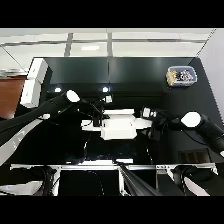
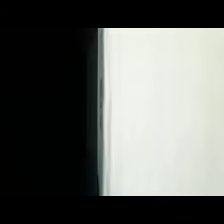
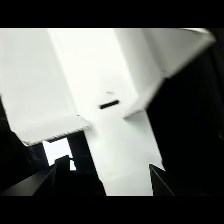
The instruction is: Fold the box and place the chain.
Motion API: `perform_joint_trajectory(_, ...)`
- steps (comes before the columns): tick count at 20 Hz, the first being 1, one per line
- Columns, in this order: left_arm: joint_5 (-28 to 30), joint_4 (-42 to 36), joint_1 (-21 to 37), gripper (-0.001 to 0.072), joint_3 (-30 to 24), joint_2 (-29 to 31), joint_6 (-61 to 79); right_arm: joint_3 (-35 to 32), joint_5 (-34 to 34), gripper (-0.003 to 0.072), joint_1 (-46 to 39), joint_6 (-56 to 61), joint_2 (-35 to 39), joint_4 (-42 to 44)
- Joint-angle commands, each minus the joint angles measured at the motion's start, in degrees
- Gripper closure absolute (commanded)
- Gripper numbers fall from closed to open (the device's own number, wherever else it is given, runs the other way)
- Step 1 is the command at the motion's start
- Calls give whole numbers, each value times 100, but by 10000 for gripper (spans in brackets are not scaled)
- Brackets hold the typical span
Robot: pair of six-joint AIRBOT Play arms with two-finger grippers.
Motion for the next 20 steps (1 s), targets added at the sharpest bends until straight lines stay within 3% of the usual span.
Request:
perform_joint_trajectory(1,299,98,-31,684,7,-83,90,-109,-249,26,459,-730,-243,-4)
perform_joint_trajectory(5,299,96,-31,684,7,-85,90,-109,-304,26,833,-977,-581,273)
perform_joint_trajectory(10,299,98,-31,684,7,-85,90,-107,-981,26,1097,-1102,-708,645)
perform_joint_trajectory(18,293,98,-31,684,7,-85,90,496,-1027,26,699,-1091,-706,643)
perform_joint_trajectory(20,293,98,-31,684,7,-85,90,522,-1027,25,546,-1093,-713,1040)
